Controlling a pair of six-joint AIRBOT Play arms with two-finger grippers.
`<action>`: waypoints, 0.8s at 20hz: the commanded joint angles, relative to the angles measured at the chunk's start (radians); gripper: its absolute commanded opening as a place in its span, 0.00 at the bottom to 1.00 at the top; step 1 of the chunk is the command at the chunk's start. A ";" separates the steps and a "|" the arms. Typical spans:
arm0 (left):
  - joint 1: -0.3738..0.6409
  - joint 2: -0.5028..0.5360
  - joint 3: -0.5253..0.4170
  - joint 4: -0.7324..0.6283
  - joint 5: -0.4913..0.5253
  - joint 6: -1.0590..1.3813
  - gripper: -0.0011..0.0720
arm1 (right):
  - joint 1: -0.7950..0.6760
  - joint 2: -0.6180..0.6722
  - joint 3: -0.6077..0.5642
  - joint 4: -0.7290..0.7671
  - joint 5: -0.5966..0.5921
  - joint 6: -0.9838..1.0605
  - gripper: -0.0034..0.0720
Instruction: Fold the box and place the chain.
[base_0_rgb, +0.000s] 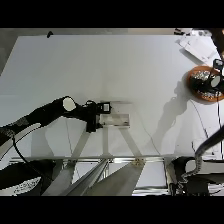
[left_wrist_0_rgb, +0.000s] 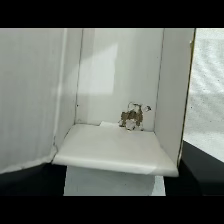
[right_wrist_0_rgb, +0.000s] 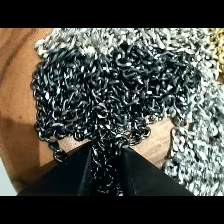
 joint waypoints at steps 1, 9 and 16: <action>0.000 0.000 0.001 0.000 0.000 0.000 0.41 | 0.012 0.085 0.002 -0.007 0.013 -0.027 0.06; 0.000 0.000 0.001 0.000 0.000 0.000 0.41 | 0.013 0.376 0.002 -0.001 0.223 -0.054 0.05; 0.000 0.000 0.001 0.000 0.000 0.000 0.41 | 0.125 0.607 0.002 0.014 0.415 -0.079 0.05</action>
